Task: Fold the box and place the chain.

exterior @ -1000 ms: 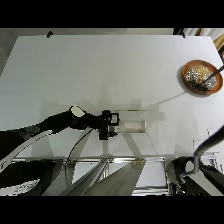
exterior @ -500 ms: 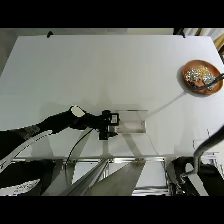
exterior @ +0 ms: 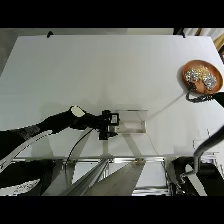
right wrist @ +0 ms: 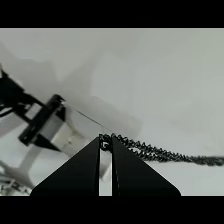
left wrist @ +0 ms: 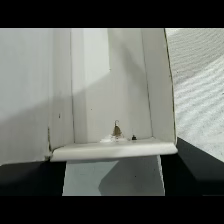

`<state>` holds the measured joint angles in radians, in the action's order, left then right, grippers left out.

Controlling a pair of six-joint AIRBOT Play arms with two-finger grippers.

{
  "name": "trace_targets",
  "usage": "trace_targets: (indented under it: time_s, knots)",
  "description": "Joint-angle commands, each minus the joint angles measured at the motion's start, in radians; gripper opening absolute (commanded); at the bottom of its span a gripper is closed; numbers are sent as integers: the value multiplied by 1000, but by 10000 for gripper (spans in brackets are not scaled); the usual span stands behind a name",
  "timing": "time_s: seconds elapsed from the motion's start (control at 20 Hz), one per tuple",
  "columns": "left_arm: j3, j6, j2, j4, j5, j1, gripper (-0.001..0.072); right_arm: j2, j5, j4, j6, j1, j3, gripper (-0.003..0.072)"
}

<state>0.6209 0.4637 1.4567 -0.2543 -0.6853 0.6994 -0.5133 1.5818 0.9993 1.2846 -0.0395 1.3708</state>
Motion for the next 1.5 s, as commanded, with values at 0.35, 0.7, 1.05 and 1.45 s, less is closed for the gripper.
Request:
trace_targets:
  time_s: [0.35,0.7,1.05,1.45]
  knots:
    - [0,0,-1,0,0,0,255,-55,1,-246,-82,15,-9,17]
    - [0,0,-1,-1,0,0,255,-60,-5,-193,-117,15,-245,17]
    - [0,0,-1,0,0,0,255,-61,-141,-269,-207,60,-544,17]
    - [0,0,-1,0,0,0,255,-128,-492,-83,-130,411,-721,17]
